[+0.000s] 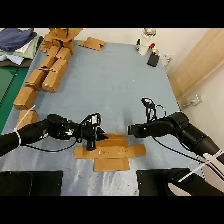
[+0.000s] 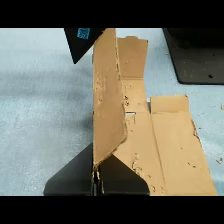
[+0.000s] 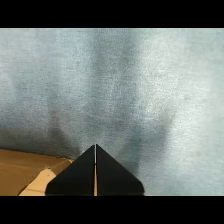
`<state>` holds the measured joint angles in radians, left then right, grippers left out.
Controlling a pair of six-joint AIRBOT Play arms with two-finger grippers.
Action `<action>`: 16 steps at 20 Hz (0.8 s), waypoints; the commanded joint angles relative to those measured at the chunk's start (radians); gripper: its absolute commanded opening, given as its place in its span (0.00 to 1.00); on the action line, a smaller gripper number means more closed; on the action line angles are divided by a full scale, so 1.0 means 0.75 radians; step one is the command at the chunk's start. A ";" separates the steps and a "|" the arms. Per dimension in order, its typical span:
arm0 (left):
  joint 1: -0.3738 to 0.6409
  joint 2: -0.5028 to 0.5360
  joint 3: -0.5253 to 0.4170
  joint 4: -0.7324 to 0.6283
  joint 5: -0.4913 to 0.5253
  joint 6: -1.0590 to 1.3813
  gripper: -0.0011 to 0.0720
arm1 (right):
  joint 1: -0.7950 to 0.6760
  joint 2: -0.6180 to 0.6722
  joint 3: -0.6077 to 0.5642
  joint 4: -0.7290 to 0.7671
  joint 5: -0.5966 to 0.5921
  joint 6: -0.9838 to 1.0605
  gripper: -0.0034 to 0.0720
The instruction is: Fold the box.
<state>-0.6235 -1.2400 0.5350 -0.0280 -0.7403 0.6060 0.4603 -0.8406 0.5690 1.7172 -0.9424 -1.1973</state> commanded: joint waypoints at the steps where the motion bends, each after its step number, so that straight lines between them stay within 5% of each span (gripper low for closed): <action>1: -0.001 -0.001 -0.012 0.014 -0.005 -0.002 0.03 | 0.002 0.001 0.002 -0.002 0.015 -0.001 0.05; 16: -0.001 0.045 0.013 -0.140 0.076 0.223 0.03 | 0.001 0.001 0.002 -0.071 0.160 0.016 0.05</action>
<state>-0.6235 -1.2060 0.5495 -0.1158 -0.6727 0.7570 0.4603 -0.8406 0.5694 1.6936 -0.8555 -1.1976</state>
